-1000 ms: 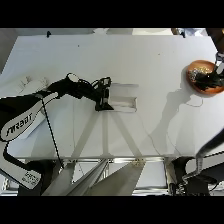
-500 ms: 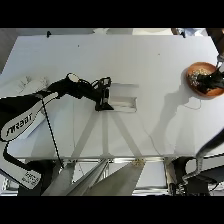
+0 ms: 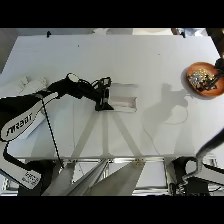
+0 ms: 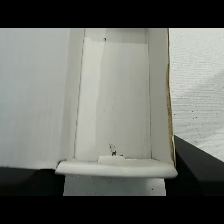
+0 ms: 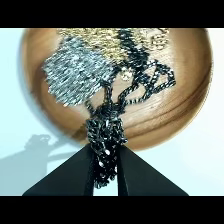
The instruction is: Fold the box and place the chain.
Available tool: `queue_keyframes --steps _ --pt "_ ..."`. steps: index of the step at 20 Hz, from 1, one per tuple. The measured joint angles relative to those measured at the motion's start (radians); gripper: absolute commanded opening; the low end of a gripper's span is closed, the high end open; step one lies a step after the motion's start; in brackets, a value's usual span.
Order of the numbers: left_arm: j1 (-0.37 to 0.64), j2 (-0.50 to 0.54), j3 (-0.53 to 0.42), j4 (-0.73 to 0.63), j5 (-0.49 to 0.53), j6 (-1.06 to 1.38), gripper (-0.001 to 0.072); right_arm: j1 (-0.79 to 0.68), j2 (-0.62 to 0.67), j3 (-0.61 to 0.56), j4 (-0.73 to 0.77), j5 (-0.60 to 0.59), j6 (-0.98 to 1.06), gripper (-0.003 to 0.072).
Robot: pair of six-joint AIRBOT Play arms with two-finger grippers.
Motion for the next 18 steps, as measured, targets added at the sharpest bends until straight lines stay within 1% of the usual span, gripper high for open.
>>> queue_keyframes --steps 4,8,11,18 --pt "0.000 0.000 0.000 0.000 0.000 0.000 0.0279 0.105 0.069 0.000 0.015 0.136 -0.061 0.0013" --pt "0.000 0.000 0.000 0.000 0.000 0.000 0.0279 0.265 0.092 0.000 0.020 0.218 -0.093 0.0013" --pt "0.000 0.000 0.000 0.000 0.000 0.000 0.0279 0.399 0.098 -0.001 0.021 0.243 -0.100 0.0013" --pt "0.000 0.000 0.000 0.000 0.000 0.000 0.0279 0.681 0.091 -0.001 0.024 0.256 -0.127 0.0013"
